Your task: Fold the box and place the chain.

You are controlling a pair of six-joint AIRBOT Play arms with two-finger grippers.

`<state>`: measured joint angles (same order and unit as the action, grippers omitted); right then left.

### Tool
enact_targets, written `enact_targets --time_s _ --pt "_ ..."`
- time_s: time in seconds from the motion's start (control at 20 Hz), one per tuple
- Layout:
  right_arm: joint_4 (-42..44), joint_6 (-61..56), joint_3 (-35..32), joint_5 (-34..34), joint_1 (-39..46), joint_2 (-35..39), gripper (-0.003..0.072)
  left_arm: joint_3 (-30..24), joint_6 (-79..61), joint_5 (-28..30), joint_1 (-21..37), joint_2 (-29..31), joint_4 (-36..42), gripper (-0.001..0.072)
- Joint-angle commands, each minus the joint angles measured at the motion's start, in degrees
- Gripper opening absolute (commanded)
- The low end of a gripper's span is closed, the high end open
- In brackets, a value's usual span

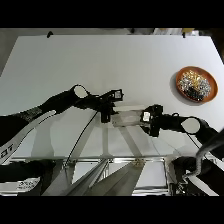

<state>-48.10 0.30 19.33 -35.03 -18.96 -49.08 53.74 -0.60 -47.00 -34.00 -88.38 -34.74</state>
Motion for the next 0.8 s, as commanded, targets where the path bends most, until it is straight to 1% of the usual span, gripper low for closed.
enact_targets --time_s 0.0,0.25,0.4,0.6,0.75 --pt "6.14 7.28 1.38 -4.13 4.61 -4.70 0.0689 -0.02 -0.02 0.04 -0.04 0.00 0.00 0.0012" --pt "6.10 7.80 5.42 -8.26 6.95 -9.27 0.0689 -0.02 -0.02 0.04 -0.02 0.00 0.00 0.0012" --pt "6.12 12.41 7.54 -9.14 6.95 -11.19 0.0689 -0.02 -0.02 0.02 -0.02 0.00 0.00 0.0012" --pt "6.84 15.37 8.50 -12.55 6.95 -14.56 0.0690 -0.02 -0.02 0.04 -0.04 0.00 0.00 0.0012" --pt "7.74 17.99 8.50 -13.66 6.95 -16.44 0.0689 -0.02 -0.02 0.04 -0.02 0.00 0.00 0.0012"
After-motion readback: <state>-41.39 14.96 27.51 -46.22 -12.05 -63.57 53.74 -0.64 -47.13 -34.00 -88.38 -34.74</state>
